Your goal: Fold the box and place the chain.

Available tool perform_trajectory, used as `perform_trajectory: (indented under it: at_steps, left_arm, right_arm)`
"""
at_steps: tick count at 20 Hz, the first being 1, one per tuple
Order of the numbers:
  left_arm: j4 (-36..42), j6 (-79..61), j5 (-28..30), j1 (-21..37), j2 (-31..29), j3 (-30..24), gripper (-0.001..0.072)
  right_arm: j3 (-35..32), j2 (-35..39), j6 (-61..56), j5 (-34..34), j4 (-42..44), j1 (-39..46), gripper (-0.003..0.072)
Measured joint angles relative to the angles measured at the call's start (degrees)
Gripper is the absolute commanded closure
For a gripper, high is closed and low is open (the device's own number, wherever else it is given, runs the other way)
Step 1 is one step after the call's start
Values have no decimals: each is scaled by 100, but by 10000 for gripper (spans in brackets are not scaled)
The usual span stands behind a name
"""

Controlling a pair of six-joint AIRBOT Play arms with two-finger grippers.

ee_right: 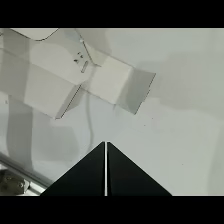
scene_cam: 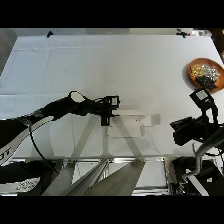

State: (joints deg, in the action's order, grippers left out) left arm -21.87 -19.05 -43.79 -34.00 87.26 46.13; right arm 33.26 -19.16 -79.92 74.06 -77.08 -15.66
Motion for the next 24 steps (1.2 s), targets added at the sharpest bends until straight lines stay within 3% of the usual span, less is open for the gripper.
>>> perform_trajectory:
  at_steps: [5,9,14,19,24]
  left_arm:
    - [0,0,2,0,0,0,697]
    - [0,0,2,0,0,0,697]
    - [0,0,-2,-2,0,-2,696]
    - [26,-2,-35,0,0,-2,696]
    - [42,-2,-52,0,0,-2,696]
  right_arm:
    - [0,310,608,319,522,0,675]
    - [-66,1207,1156,437,855,0,675]
    - [-605,2162,2015,361,1600,0,675]
    - [-1080,2232,3689,-219,1908,-28,674]
    - [-1504,1705,5434,-501,1976,-109,674]
